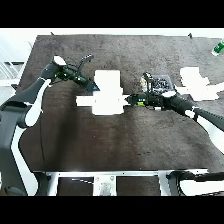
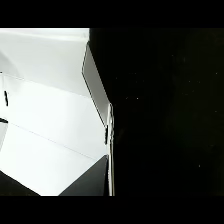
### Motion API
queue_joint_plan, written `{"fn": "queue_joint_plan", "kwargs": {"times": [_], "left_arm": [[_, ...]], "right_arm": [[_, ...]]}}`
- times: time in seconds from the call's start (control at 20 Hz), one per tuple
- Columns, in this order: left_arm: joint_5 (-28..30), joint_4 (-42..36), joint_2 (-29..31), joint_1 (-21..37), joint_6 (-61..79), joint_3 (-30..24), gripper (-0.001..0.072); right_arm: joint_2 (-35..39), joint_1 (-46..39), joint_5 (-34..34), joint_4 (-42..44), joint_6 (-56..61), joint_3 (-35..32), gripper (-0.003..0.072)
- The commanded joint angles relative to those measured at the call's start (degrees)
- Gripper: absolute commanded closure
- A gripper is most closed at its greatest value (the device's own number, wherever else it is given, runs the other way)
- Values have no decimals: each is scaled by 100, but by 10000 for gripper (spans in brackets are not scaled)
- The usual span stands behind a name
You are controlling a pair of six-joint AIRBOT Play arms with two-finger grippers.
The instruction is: Fold the box and place the chain.
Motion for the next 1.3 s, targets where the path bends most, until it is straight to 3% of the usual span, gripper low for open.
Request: {"fn": "queue_joint_plan", "kwargs": {"times": [0.0,0.05,0.1,0.15,0.3,0.35,0.4,0.5,0.8,1.0,1.15,1.25], "left_arm": [[-101,79,-4,2,72,7,480],[-92,76,-4,2,136,7,533],[-59,76,-4,2,177,7,536],[-50,74,-4,0,254,7,601],[-55,72,-4,2,417,7,602],[-63,70,-4,0,516,7,687],[-59,70,-4,0,544,7,689],[-157,68,-4,2,894,7,690],[-752,-166,33,0,2317,-4,697],[-754,-286,50,0,2765,-13,697],[-455,-262,90,-28,3132,-157,697],[17,-271,225,-28,3414,-599,696]], "right_arm": [[-2,-2,-4,2,-2,2,676],[-2,-2,-4,2,-2,2,676],[-2,-4,-4,2,-2,2,676],[-2,-4,-4,0,-2,2,676],[-2,-2,-7,4,-2,2,675],[-2,-4,-7,20,-4,4,675],[2,-4,-7,22,-7,4,670],[39,-26,-4,22,-4,7,398],[658,-621,92,22,0,4,386],[813,-861,101,15,0,0,386],[813,-859,101,0,-2,-2,386],[813,-861,101,0,-2,-2,386]]}}
